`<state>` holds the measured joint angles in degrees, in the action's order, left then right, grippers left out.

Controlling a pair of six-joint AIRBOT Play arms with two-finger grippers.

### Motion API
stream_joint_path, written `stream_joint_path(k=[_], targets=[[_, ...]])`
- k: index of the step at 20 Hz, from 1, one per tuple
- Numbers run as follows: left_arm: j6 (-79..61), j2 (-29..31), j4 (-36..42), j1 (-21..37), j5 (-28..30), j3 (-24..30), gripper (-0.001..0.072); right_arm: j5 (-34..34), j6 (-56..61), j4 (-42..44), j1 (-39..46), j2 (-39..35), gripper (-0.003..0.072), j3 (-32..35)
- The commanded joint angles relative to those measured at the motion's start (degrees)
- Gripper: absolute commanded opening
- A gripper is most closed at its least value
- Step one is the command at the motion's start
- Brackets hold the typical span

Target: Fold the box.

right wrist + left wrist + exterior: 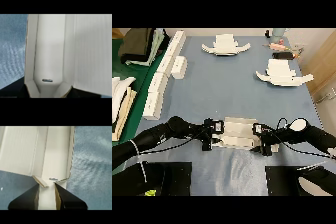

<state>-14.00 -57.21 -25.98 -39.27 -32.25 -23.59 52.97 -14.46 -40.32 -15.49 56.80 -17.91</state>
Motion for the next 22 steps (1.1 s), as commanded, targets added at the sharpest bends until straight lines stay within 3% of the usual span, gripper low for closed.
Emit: stream_joint_path(k=[1, 12, 13, 14, 15, 22], targets=[[-0.6, -0.3, 2.4, -1.0, -0.9, 0.0, 0.0288, 0.0, 0.0, 0.0, 0.0, 0.0, 0.0545, 0.0], [-3.8, -2.9, 9.7, -3.6, -0.8, 0.0, 0.0291, 0.0, 0.0, 0.0, 0.0, 0.0, 0.0545, 0.0], [-4.5, -2.9, 9.7, -3.7, -0.7, 0.0, 0.0423, 0.0, 0.0, 0.0, 0.0, 0.0, 0.0545, 0.0], [-4.6, -3.1, 9.7, -3.7, -0.7, 0.0, 0.0640, 0.0, 0.0, 0.0, 0.0, 0.0, 0.0545, 0.0], [-4.5, -3.3, 9.7, -3.7, -0.7, 0.0, 0.0701, 0.0, 0.0, 0.0, 0.0, 0.0, 0.0545, 0.0], [-4.4, -4.1, 9.2, -3.7, -0.7, 0.0, 0.0701, 0.0, 0.0, 0.0, 0.0, 0.0, 0.0545, 0.0]])
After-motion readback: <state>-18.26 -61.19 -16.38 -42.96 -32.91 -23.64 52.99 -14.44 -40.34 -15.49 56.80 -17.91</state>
